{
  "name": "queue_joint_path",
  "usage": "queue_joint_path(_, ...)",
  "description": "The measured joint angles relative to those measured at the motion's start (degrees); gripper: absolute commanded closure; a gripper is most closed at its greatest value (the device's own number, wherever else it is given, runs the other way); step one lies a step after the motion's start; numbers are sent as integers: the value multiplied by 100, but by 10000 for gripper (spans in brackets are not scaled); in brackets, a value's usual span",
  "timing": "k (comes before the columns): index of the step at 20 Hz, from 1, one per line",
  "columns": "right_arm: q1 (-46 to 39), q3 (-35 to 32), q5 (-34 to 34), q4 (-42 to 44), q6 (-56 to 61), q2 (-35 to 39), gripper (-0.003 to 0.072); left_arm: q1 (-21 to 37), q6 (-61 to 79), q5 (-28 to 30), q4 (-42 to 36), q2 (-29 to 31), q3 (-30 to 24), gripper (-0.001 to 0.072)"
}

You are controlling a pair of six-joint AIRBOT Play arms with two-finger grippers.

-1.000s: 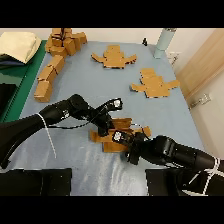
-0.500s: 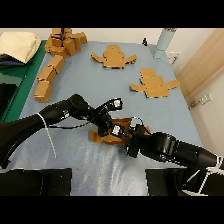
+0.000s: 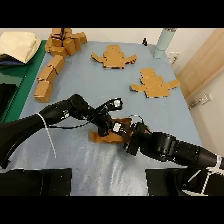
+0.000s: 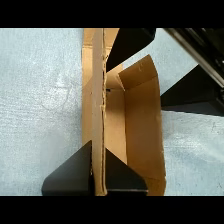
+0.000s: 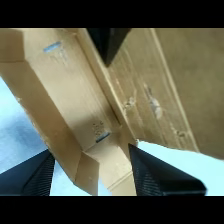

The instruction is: Fold the box.

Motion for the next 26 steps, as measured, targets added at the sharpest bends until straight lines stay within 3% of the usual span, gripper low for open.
queue_joint_path(9,2,0,-55,-264,111,55,-34,0,0,-7,-2,0,0,691)
queue_joint_path(14,-208,0,-42,-109,-411,96,-34,0,0,-4,-2,0,0,692)
queue_joint_path(26,-2149,0,109,2791,-4677,332,-34,0,0,0,-2,0,0,692)
